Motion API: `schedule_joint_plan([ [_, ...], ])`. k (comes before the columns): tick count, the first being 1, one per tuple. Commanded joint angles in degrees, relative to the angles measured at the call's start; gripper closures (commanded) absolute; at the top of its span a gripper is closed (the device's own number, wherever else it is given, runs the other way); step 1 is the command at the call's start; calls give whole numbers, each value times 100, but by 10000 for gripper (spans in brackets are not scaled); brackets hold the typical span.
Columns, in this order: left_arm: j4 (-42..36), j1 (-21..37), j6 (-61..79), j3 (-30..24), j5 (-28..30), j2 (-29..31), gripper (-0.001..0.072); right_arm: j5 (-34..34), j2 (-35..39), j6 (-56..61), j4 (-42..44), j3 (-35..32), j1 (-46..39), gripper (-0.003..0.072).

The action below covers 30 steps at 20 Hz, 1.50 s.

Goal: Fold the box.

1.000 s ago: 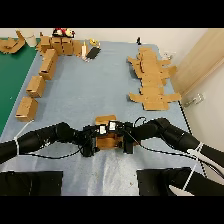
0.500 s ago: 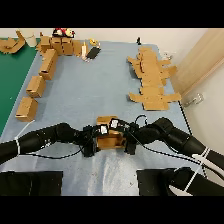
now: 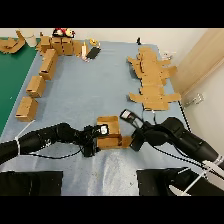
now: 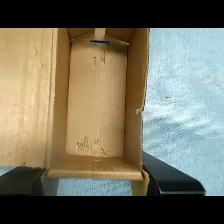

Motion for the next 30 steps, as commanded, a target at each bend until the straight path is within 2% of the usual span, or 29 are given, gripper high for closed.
schedule_joint_plan([
  [1, 4, 2, 0, -4, -11, 7, 261, -229, 540, 2177, -542, 2, -509, 684],
  [4, 4, 2, 0, -4, -11, 7, 261, -605, 688, 3005, -363, -2, -1344, 684],
  [7, 4, 2, 0, -4, -11, 7, 261, -660, 533, 3012, 297, -17, -1895, 685],
  [10, 4, 2, 0, -4, -9, 7, 261, -608, 122, 2796, 1019, -83, -1923, 684],
  [14, 4, 2, 0, -4, -11, 7, 261, -192, -520, 2197, 2284, -343, -1908, 685],
  [17, 4, 2, 0, -4, -11, 7, 261, -68, -879, 1891, 2638, -358, -1832, 684],
  [21, 4, 2, 0, -4, -11, 7, 261, 28, -826, 1864, 2966, -352, -1620, 685],
  [25, 4, 2, 0, -4, -11, 7, 261, 2, -289, 1838, 3279, -352, -1419, 682],
  [26, 4, 2, 0, -4, -11, 7, 261, 22, -120, 1838, 3279, -352, -1410, 659],
  [28, 4, 2, 0, -4, -11, 4, 261, 35, 109, 1840, 3268, -352, -1410, 520],
  [30, 4, 2, 0, -4, -11, 7, 261, 44, 181, 1845, 3276, -345, -1410, 519],
])
